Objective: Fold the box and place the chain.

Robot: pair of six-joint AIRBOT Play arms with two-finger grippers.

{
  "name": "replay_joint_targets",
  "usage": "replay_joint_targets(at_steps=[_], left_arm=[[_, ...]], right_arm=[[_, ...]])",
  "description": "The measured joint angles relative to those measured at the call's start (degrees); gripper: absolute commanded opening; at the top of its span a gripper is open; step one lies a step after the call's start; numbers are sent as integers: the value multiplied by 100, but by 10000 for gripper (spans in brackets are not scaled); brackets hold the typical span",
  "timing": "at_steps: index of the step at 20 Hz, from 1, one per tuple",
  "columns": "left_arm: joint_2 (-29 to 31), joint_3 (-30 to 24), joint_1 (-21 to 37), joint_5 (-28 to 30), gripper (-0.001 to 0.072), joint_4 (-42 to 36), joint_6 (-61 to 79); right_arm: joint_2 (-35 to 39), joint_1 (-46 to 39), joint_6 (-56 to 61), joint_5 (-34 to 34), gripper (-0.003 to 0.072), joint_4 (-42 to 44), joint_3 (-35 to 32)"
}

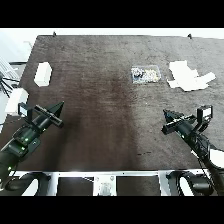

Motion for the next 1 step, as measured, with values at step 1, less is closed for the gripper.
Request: replay_joint_targets(at_steps=[1], left_arm=[[0, -2, 0, 0, 22, -2, 2]], right_arm=[[0, 0, 0, 0, 7, 0, 0]])
